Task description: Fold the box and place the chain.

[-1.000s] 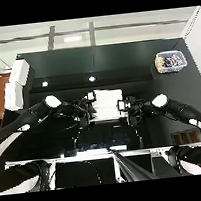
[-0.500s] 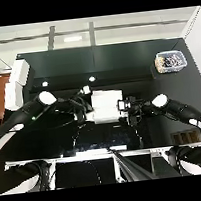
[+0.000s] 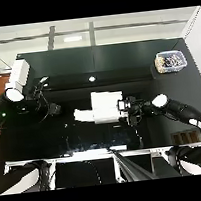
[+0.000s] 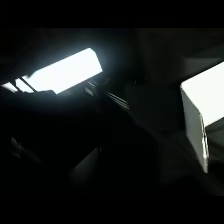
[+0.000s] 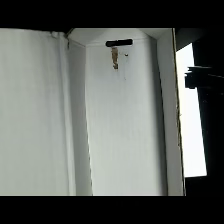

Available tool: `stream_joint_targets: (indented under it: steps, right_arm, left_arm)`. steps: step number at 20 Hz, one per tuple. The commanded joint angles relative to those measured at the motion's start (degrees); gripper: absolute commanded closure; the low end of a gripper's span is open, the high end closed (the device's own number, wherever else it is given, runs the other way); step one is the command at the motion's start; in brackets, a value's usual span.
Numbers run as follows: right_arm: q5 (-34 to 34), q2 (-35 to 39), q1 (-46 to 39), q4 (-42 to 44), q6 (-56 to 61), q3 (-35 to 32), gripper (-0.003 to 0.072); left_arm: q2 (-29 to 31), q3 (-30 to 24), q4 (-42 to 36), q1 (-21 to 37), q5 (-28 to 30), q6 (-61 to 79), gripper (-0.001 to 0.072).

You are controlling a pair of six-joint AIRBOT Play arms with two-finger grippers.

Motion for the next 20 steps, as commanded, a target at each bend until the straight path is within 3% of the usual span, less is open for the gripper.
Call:
stream_joint_targets:
  steps: [1, 5, 9, 20]
  right_arm:
    - [0.0, 0.0, 0.0, 0.1, 0.1, 0.0, 0.0222]
    - [0.1, 0.0, 0.0, 1.1, 0.2, 0.0, 0.0222]
    - [0.1, 0.0, 0.0, 1.1, 1.0, 0.0, 0.0222]
    - [0.3, 0.0, 0.0, 1.1, 1.0, 0.0, 0.0222]
  left_arm:
    - [-6.4, -3.4, -13.9, 5.5, -7.6, -5.6, 0.0685]
    - [-14.2, -2.4, -17.9, -2.3, -4.5, -4.5, 0.0687]
    - [-14.7, -1.2, -21.7, -8.6, -1.9, -2.0, 0.0686]
    - [-14.8, 2.8, -26.6, -8.9, -3.7, 7.7, 0.0663]
